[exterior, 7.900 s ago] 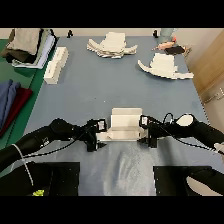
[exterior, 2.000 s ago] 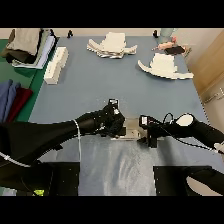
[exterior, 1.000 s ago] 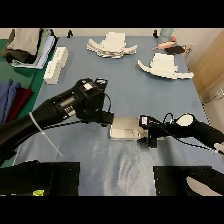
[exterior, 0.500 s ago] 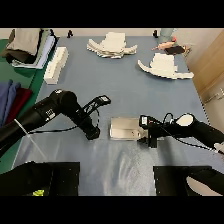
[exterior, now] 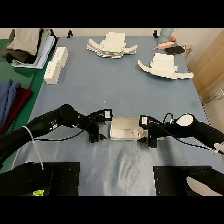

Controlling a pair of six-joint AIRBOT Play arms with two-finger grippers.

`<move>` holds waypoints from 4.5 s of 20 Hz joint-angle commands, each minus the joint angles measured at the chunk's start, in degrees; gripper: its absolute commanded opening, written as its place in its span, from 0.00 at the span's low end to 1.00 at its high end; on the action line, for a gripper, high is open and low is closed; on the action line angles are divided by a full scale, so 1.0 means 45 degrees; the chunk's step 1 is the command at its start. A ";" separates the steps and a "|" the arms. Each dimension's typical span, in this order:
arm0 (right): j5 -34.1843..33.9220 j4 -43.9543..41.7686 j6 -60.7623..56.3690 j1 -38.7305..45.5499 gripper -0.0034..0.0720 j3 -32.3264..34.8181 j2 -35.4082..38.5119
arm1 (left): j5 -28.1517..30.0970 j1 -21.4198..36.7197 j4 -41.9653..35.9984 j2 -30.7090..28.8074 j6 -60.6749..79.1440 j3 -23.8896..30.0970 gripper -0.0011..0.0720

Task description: Fold the box.

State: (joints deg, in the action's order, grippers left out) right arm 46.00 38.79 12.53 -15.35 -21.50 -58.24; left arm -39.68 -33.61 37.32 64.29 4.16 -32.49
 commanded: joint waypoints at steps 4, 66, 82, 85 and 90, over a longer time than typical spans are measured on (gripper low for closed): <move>0.0005 0.0000 -0.0005 0.0005 0.75 0.0005 -0.0005 | 0.0000 0.0029 -0.2123 0.0729 0.3235 0.0194 0.97; 0.0005 0.0000 -0.0005 0.0000 0.75 0.0005 -0.0005 | 0.1496 -0.1112 -0.3536 0.1418 0.3303 0.0471 0.73; 0.0005 0.0000 -0.0005 0.0005 0.75 0.0005 -0.0005 | 0.1447 -0.1098 -0.3531 0.1413 0.3254 0.0471 0.73; 0.0015 -0.0010 -0.0015 0.0005 0.77 0.0005 -0.0005 | 0.1452 -0.1098 -0.3531 0.1413 0.3249 0.0471 0.73; 0.0593 -0.0136 -0.0058 0.0015 1.00 0.0005 0.0107 | 0.1457 -0.1098 -0.3531 0.1413 0.3254 0.0471 0.73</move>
State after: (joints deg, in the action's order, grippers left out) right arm 47.16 37.87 12.45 -15.35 -21.50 -58.04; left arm -33.10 -38.57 21.41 70.65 18.85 -30.33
